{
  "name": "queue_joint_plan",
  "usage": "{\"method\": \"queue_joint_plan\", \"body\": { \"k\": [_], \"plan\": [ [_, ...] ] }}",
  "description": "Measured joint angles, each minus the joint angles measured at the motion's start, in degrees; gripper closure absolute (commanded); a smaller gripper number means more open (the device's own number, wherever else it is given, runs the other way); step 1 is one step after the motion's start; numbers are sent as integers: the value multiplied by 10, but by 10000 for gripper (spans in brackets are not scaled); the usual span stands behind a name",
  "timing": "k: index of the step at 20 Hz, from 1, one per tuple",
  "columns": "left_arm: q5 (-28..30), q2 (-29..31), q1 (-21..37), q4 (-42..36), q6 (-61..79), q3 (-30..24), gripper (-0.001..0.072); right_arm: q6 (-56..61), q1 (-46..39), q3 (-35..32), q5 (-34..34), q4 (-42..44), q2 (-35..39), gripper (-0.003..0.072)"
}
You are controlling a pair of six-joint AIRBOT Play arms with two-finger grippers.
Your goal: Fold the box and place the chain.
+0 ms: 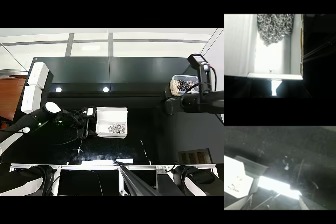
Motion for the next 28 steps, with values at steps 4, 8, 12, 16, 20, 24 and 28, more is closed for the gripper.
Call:
{"method": "queue_joint_plan", "body": {
  "k": [4, 8, 12, 16, 20, 24, 28],
  "plan": [
    [0, 0, 0, 0, 0, 0, 250, -6, 5, -2, -82, 71, -72, -12],
    [1, 0, -1, 1, 0, 0, 250, -26, 29, 34, -151, 119, -189, -13],
    [2, 0, -2, 2, 0, 0, 249, -82, 68, 80, -172, 142, -298, -14],
    [2, 0, -4, 5, 0, 0, 249, -180, 100, 96, -164, 158, -345, -13],
    [6, 0, -13, 14, 0, 0, 248, -285, 115, 101, -106, 210, -356, -13],
    [5, 0, -17, 20, -1, 0, 249, -361, 119, 102, -51, 239, -360, -13],
    [5, 0, -17, 23, -2, 0, 249, -433, 120, 103, -17, 246, -360, -13]
  ]
}}
